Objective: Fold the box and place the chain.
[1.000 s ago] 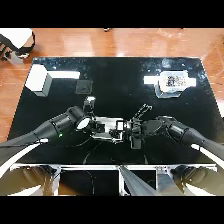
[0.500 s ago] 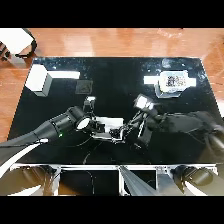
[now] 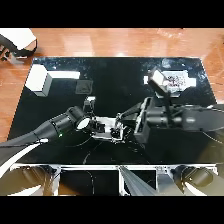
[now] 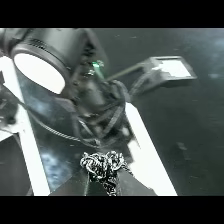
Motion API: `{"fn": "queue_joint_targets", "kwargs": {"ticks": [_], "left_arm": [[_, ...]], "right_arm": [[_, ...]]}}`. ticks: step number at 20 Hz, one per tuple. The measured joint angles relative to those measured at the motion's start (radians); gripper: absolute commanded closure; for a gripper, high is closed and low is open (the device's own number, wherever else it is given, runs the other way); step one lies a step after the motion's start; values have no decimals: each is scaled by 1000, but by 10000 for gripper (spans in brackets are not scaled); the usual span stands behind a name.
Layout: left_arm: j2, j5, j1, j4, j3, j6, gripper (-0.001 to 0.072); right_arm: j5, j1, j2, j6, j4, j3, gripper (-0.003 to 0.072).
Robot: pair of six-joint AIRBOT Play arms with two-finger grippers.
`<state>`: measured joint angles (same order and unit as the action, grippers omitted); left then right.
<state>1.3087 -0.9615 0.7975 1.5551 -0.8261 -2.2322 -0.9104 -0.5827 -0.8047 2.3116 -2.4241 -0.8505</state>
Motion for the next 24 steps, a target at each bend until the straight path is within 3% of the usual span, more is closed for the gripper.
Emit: {"fn": "queue_joint_targets", "kwargs": {"ticks": [8,12,13,14,15,23,24], "left_arm": [[0,12,0,0,0,0,688],[0,18,0,0,0,0,688],[0,18,0,0,0,0,688],[0,19,0,0,0,0,688],[0,19,0,0,0,0,688],[0,19,0,0,0,0,688],[0,19,0,-1,0,0,688]], "right_arm": [[69,-81,-220,-11,-26,-9,664],[73,-84,-269,-11,11,-10,657],[70,-82,-274,-11,19,-10,456],[62,-76,-278,-11,29,-10,136],[53,-69,-281,-13,37,-10,27],[-198,146,-243,-43,191,-7,26],[-224,181,-238,-39,234,3,-1]]}}
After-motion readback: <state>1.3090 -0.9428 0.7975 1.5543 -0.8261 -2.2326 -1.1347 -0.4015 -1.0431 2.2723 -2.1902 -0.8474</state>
